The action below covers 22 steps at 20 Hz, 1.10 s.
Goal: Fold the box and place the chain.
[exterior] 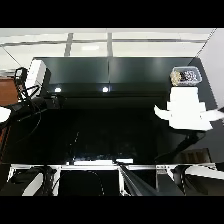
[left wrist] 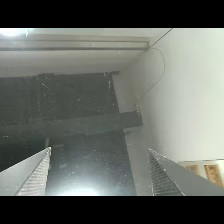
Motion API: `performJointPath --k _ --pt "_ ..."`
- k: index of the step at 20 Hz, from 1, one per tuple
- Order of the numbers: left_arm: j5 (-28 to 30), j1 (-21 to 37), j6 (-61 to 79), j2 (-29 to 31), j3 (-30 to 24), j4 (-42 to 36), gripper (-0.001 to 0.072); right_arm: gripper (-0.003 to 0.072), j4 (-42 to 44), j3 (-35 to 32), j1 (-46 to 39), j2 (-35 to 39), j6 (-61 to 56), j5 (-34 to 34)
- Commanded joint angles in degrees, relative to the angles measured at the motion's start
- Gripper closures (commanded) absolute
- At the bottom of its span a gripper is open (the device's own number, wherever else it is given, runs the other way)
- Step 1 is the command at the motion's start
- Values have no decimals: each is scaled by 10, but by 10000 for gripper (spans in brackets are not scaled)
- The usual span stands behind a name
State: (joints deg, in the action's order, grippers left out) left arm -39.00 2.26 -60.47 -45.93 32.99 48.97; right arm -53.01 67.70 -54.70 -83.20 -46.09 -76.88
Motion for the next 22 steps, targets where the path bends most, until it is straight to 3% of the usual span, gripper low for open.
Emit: performJointPath --k 1,5,9,13,19,22 --pt "0 0 0 0 0 0 6 672 81 -43 60 52 -2 26" --pt "0 0 0 0 0 0 6 673 89 -99 172 120 -29 58" --pt "0 0 0 0 0 0 7 673 170 -188 257 179 -42 103" --pt "0 0 0 -1 0 0 7 673 257 -307 355 245 -26 207" --pt "0 -9 1 -6 0 -5 7 672 352 -410 538 257 49 305" --pt "0 -52 34 -28 0 -4 7 673 404 -449 628 263 140 377"
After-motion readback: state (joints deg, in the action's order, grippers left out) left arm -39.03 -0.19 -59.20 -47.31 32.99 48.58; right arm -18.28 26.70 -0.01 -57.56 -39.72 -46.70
